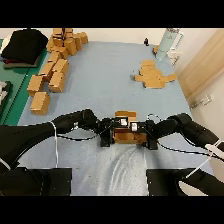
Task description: Fold the box.
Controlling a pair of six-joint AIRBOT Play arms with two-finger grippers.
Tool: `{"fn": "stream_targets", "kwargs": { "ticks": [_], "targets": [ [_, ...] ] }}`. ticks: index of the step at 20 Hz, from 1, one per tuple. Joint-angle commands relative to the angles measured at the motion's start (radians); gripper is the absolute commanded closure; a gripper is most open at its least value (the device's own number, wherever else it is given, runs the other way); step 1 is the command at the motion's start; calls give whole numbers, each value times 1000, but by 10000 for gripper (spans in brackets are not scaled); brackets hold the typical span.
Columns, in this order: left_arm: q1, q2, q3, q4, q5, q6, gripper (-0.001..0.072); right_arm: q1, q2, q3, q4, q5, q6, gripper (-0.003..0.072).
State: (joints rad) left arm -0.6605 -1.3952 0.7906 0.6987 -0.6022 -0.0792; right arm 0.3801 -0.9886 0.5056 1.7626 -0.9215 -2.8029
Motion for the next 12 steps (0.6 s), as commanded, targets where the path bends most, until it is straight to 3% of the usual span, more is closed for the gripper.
{"fn": "stream_targets", "kwargs": {
  "ticks": [1, 6, 12],
  "targets": [
    [1, 0, 0, 0, 0, 1, 298, 0, 46, 2, 15, -4, 6, -21],
    [1, 0, 0, 0, 0, 0, 298, 0, 174, 2, 26, -43, 6, -21],
    [1, 0, 0, 0, 0, 1, 298, 0, 318, 2, 168, -50, 110, -18]
  ]
}}
